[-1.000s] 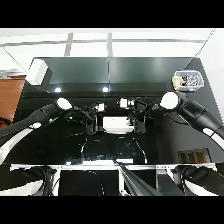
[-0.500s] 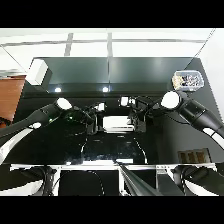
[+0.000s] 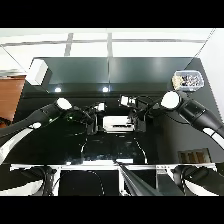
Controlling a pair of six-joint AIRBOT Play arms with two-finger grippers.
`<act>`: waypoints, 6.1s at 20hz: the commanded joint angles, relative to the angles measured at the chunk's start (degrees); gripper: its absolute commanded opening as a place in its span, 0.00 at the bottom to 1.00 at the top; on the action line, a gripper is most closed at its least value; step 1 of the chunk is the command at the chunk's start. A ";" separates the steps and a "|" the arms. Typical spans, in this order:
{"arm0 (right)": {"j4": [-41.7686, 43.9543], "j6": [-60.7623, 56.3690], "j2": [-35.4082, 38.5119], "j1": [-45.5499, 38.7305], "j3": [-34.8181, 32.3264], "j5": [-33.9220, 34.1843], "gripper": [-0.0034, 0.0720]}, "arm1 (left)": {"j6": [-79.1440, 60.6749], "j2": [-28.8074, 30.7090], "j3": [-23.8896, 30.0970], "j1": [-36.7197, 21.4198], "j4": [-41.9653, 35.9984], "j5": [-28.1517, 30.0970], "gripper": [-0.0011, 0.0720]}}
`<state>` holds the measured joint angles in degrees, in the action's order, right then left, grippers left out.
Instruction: Fold the box and place the chain.
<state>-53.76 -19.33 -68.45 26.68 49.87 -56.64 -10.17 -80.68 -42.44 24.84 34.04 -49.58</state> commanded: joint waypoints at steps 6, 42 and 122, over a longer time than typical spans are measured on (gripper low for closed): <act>0.13 0.00 0.00 -0.02 0.00 -1.95 0.42 | -0.07 0.02 0.00 0.02 0.02 0.02 0.56; 45.31 -37.22 1.46 -7.91 -16.44 -0.09 0.06 | -0.07 0.02 0.00 0.02 0.00 0.04 0.56; 9.75 -44.17 22.05 -38.93 -3.10 -17.46 0.06 | 18.16 -4.63 -10.23 16.46 8.55 10.47 0.99</act>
<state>-44.01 -63.46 -46.41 -12.23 46.81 -74.26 7.99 -83.88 -52.62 39.70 42.24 -43.22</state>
